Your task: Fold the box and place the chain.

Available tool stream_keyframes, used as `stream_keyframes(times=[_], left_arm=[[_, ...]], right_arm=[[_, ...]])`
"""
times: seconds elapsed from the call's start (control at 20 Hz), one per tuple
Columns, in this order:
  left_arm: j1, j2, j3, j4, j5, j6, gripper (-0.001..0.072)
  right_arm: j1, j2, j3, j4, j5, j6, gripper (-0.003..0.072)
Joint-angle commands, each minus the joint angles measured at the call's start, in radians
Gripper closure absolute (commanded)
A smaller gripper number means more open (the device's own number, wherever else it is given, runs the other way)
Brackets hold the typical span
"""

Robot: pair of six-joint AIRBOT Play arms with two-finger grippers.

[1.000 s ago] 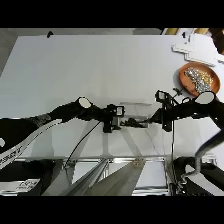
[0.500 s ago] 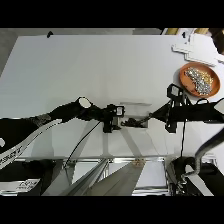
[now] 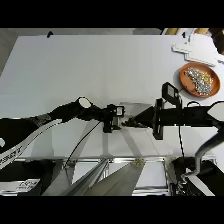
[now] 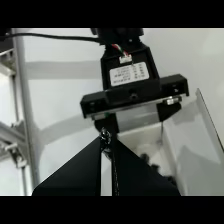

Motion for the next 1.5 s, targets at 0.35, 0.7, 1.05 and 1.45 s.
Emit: stream_keyframes(times=[0.35,0.7,1.05,1.45], left_arm=[[0.0,0.0,0.0,0.0,0.0,0.0,0.0459],[0.0,0.0,0.0,0.0,0.0,0.0,0.0459],[0.0,0.0,0.0,0.0,0.0,0.0,0.0459],[0.0,0.0,0.0,0.0,0.0,0.0,0.0459]], right_arm=[[0.1,-0.184,0.023,-0.128,-0.119,0.1,0.0496],[-0.275,-0.128,0.196,-0.478,0.193,-0.233,0.0604],[-0.325,-0.352,0.194,-0.553,0.113,-0.277,0.0385],[-0.2,-0.504,0.164,-0.567,0.038,-0.482,0.0387]])
